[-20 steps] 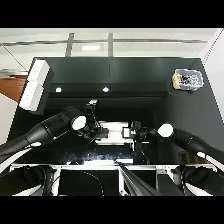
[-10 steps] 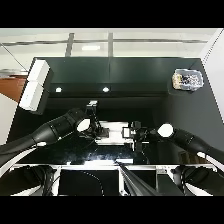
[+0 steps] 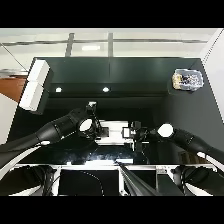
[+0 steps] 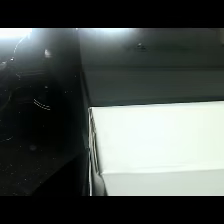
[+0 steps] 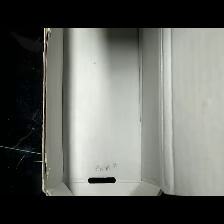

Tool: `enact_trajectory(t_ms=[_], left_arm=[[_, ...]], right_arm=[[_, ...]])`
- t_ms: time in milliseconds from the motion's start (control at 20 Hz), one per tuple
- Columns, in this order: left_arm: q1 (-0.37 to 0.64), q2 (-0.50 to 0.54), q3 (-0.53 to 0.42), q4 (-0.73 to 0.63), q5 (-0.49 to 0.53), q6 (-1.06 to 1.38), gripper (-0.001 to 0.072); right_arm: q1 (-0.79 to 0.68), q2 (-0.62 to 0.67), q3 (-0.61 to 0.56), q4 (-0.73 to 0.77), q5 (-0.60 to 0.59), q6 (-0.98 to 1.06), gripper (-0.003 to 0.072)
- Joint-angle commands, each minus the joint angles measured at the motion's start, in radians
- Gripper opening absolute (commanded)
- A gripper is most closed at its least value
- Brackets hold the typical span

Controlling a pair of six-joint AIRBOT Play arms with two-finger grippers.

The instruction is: Fold the box and place the chain.

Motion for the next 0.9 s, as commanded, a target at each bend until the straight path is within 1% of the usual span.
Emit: enact_trajectory(t_ms=[0, 100, 250, 550, 800, 850], left_arm=[[-0.021, -0.009, 0.004, 0.039, -0.003, -0.054, 0.0147], [-0.038, -0.01, 0.004, 0.072, -0.006, -0.082, 0.0147], [-0.037, -0.01, 0.004, 0.094, -0.002, -0.103, 0.0147], [-0.038, -0.035, 0.004, 0.088, 0.003, -0.105, 0.0147], [-0.037, -0.036, 0.004, 0.087, 0.0, -0.105, 0.0146], [-0.037, -0.036, 0.004, 0.086, -0.003, -0.105, 0.013]], right_arm=[[0.001, -0.001, 0.0, 0.0, 0.0, 0.0, 0.0461], [0.001, -0.001, 0.0, 0.0, 0.0, 0.0, 0.0461], [0.001, -0.001, 0.0, 0.0, 0.0, 0.0, 0.0461], [0.001, -0.001, 0.0, 0.0, 0.0, 0.0, 0.0461], [0.001, -0.001, 0.0, 0.0, 0.0, 0.0, 0.0461], [0.001, -0.001, 0.0, 0.0, 0.0, 0.0, 0.0461]])
